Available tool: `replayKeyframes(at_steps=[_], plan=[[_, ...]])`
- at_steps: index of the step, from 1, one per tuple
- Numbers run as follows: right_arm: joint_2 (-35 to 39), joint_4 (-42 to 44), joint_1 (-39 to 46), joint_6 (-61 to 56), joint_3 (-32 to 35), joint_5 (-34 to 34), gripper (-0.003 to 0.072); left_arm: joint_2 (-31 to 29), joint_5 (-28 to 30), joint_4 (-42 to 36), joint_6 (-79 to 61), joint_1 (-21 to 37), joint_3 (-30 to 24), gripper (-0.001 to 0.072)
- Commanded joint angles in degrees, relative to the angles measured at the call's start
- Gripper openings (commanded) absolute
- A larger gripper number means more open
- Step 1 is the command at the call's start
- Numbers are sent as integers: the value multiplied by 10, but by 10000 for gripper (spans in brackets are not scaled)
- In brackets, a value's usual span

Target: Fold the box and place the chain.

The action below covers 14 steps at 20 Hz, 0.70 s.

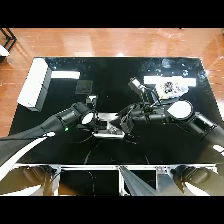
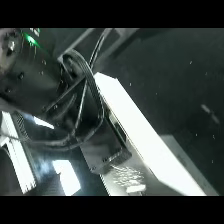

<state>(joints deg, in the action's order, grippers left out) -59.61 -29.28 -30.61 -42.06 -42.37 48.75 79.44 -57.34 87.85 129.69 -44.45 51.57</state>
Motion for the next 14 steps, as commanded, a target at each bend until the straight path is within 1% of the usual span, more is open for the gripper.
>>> replayKeyframes(at_steps=[1,3,4,5,6,7,9,10,11,14], plan=[[11,-19,52,-13,0,66,605,0,-2,0,0,0,0,26],[36,-62,123,-42,0,117,605,0,-2,0,0,0,0,26],[49,-103,160,-68,0,133,605,0,-2,0,0,0,0,26],[59,-161,201,-115,0,140,605,0,-2,0,0,0,0,27],[61,-230,237,-195,0,136,605,0,-1,0,0,0,0,26],[61,-290,266,-282,5,119,605,0,-1,0,0,0,0,26],[57,-366,295,-410,28,66,605,0,-1,2,0,0,0,26],[48,-384,294,-453,37,37,605,0,-2,2,0,0,0,26],[34,-388,292,-486,39,12,605,0,-2,2,0,0,0,26],[-25,-387,282,-589,38,-96,605,0,-1,2,0,0,0,26]])
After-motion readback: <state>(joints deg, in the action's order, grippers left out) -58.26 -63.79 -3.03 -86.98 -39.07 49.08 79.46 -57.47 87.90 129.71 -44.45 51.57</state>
